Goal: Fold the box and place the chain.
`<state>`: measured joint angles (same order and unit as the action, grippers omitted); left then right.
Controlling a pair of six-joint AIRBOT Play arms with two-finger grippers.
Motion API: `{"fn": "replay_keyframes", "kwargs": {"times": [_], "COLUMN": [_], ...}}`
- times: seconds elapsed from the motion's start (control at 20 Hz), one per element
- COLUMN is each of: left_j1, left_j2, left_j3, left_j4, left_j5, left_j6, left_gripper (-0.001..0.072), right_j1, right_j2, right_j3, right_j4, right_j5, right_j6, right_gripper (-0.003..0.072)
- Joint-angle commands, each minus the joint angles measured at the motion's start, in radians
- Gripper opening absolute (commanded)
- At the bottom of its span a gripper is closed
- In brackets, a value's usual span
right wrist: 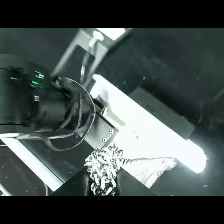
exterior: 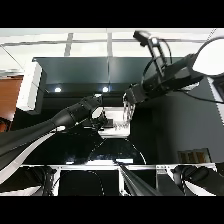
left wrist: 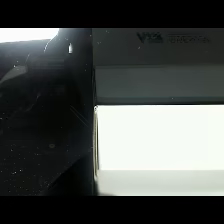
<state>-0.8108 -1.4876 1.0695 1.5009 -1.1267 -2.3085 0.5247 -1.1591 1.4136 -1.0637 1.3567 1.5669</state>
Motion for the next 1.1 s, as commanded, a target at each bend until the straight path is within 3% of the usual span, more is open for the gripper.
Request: {"fn": "replay_keyframes", "kwargs": {"times": [0.0,0.45,0.75,0.8,0.85,1.05], "left_j1": [0.000,0.001,0.001,0.001,0.000,0.000], "left_j2": [0.000,0.000,0.000,0.000,0.000,0.000], "left_j3": [0.000,0.000,0.000,0.000,0.000,0.000], "left_j4": [0.001,0.001,0.001,0.001,0.001,0.000], "left_j5": [0.000,0.000,0.000,0.000,0.000,0.000], "left_j6": [0.000,0.000,0.000,0.000,0.000,0.000], "left_gripper": [0.0028,0.0028,0.0028,0.0028,0.0028,0.0028], "right_j1": [0.001,0.001,0.060,0.063,0.063,-0.003], "right_j2": [-0.001,-0.002,-0.021,-0.032,-0.036,-0.004], "right_j3": [-0.119,-0.236,-0.437,-0.437,-0.437,-0.428], "right_j4": [0.089,0.095,0.098,0.095,0.094,-0.026], "right_j5": [-0.098,-0.129,-0.359,-0.366,-0.370,-0.259], "right_j6": [-0.001,-0.003,0.022,0.032,0.034,0.034], "right_gripper": [0.0015,0.0017,0.0029,0.0102,0.0281,0.0260]}}
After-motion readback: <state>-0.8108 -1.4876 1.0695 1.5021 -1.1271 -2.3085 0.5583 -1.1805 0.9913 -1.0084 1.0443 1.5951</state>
